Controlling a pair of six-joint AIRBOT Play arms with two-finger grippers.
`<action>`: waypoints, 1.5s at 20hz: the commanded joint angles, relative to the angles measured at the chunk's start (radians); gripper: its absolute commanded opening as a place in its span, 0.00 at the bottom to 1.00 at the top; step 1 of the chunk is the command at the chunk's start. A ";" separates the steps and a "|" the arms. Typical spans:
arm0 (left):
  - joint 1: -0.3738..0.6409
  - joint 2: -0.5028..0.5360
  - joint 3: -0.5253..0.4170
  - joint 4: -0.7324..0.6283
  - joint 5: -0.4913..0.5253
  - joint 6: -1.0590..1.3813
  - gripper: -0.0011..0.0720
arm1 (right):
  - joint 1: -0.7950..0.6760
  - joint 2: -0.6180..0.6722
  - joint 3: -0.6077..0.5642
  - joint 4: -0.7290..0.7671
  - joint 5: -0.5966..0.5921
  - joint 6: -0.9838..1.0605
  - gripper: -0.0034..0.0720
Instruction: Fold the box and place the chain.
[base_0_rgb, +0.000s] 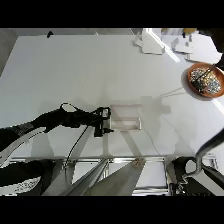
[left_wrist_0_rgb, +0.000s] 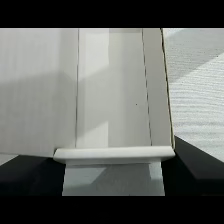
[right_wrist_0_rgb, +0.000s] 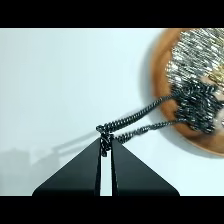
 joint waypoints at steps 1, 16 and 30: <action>0.000 0.001 0.000 0.000 0.000 0.000 0.30 | 0.133 0.131 -0.001 0.037 0.103 -0.010 0.07; 0.000 0.001 0.000 0.000 0.000 0.000 0.30 | 0.826 0.336 -0.144 0.038 0.080 0.103 0.07; 0.000 0.001 0.000 0.000 0.000 0.000 0.30 | 1.143 0.276 -0.589 0.057 -0.426 0.171 0.07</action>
